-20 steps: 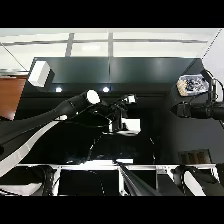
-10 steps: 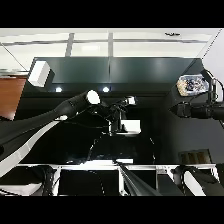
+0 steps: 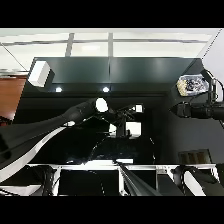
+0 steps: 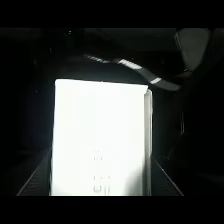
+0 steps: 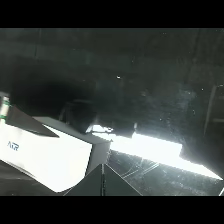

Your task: Fold the box and place the chain.

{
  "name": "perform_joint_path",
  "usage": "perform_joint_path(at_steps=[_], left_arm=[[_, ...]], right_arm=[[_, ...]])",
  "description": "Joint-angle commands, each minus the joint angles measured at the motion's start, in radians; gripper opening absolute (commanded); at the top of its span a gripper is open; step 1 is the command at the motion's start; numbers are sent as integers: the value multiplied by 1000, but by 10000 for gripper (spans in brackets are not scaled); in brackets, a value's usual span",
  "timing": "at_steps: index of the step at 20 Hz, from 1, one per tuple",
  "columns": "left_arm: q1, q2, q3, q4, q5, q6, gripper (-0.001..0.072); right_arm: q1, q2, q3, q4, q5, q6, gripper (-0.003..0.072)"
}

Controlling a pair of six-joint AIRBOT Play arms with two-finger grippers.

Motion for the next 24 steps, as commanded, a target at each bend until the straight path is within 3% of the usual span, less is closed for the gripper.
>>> perform_joint_path(at_steps=[1, 3, 4, 6, 9, 13, 18, 24], left_arm=[[-47, -19, 0, 21, 101, -11, 713], [-58, -21, 0, 24, 117, -11, 689], [-58, -21, 0, 28, 119, -11, 626], [-51, -14, 0, 84, 112, -11, 251], [-8, 34, 0, 212, 93, -154, 146], [174, 136, -1, 421, -69, -444, 145], [534, 236, -16, 708, -331, -979, 145], [991, 326, -144, 719, -367, -1048, 145]], right_arm=[[0, 0, 1, 0, 0, 0, 15], [0, 0, 1, 0, 0, 0, 15], [0, 0, 1, 0, 0, 0, 15], [0, 0, 1, 0, 1, 0, 15], [0, 0, 1, 0, 1, 0, 15], [0, 0, 1, 0, 1, 0, 15], [0, 0, 1, 0, 0, 0, 15], [0, 0, 1, 0, -6, 0, 15]])
